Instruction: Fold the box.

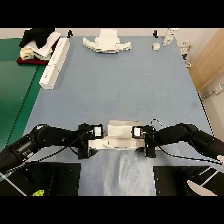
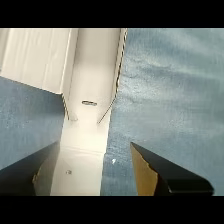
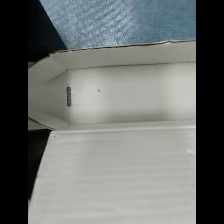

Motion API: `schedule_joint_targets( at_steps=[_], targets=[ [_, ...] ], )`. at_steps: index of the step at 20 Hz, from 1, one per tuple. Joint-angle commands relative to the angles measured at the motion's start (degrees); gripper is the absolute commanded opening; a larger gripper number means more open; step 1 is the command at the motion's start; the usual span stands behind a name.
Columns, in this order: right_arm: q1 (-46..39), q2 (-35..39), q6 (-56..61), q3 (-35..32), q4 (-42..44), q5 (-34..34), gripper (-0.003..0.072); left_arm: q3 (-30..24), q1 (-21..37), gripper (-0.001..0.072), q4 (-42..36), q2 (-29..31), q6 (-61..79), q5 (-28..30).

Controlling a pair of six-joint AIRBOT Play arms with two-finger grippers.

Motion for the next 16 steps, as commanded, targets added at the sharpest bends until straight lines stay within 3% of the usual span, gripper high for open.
schedule_joint_targets(
  at_steps=[1,6,7,8,11,12,13,14,16],
  targets=[
    [0.04,0.0,0.0,0.02,0.02,0.04,0.0447,-0.81,1.18,0.0705,-4.04,-4.11,8.09,4.17],
    [0.04,0.0,0.02,0.02,0.02,0.02,0.0447,-0.74,1.18,0.0681,-13.68,-9.53,19.45,7.39],
    [0.04,0.0,0.02,0.02,0.02,0.04,0.0446,-0.7,1.18,0.0536,-15.15,-10.14,21.11,8.17],
    [0.04,0.0,0.02,0.02,0.02,0.02,0.0447,-0.7,1.18,0.0455,-16.22,-10.45,22.67,8.24],
    [0.04,0.0,0.02,0.02,0.02,0.02,0.0446,-0.7,1.07,0.0454,-20.09,-11.56,25.57,8.28],
    [0.04,0.0,0.02,0.02,0.02,0.04,0.0447,-0.68,1.07,0.0357,-21.33,-11.98,26.43,8.28],
    [0.04,0.0,0.02,0.02,0.04,0.04,0.0447,-0.55,1.05,0.0173,-21.62,-12.35,27.1,8.13],
    [0.04,0.0,0.02,0.02,0.02,0.02,0.0446,-0.42,1.05,0.0107,-21.59,-12.57,27.15,8.07],
    [0.04,0.0,0.02,0.02,0.02,0.02,0.0447,-0.37,1.07,0.0105,-21.59,-12.85,27.15,7.76]
  ],
)
